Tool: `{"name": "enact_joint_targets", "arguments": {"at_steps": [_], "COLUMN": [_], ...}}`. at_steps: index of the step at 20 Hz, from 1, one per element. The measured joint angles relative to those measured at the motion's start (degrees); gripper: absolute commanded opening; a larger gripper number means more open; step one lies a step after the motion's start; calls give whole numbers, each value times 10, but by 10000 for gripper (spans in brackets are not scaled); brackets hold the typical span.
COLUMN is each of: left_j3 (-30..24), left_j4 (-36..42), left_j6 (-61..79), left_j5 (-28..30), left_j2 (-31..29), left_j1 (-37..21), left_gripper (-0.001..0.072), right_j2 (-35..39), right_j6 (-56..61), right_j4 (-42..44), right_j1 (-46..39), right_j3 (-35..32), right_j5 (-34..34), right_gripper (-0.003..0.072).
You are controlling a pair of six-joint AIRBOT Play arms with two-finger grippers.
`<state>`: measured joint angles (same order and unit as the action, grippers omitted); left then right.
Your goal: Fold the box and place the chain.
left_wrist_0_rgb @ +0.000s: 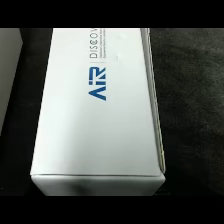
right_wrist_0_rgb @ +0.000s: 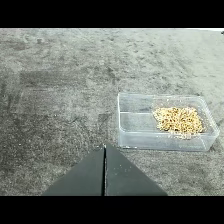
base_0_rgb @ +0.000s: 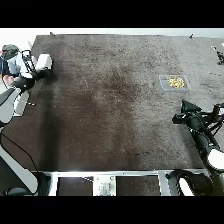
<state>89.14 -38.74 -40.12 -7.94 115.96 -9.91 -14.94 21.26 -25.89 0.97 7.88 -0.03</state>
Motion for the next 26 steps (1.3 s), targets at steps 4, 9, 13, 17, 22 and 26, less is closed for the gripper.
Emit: {"name": "enact_joint_targets", "arguments": {"at_steps": [4,9,13,17,22,26], "left_j3": [0,14,36,43,45,22], "left_j4": [0,0,-1,-2,3,32], "left_j6": [8,26,34,42,53,69], "left_j5": [6,0,-14,-29,-107,-146], "left_j2": [8,7,-15,-66,-171,-275], "left_j1": [0,-1,0,-5,-8,-4], "left_gripper": [655,708,708,695,6,5], "right_j2": [0,0,0,0,0,0], "right_j6": [0,0,0,0,0,0], "right_j4": [0,0,0,0,0,0], "right_j1": [0,0,0,0,0,0], "right_j3": [0,0,0,0,0,0], "right_j5": [0,0,0,0,0,0], "right_gripper": [11,11,11,11,11,11]}}
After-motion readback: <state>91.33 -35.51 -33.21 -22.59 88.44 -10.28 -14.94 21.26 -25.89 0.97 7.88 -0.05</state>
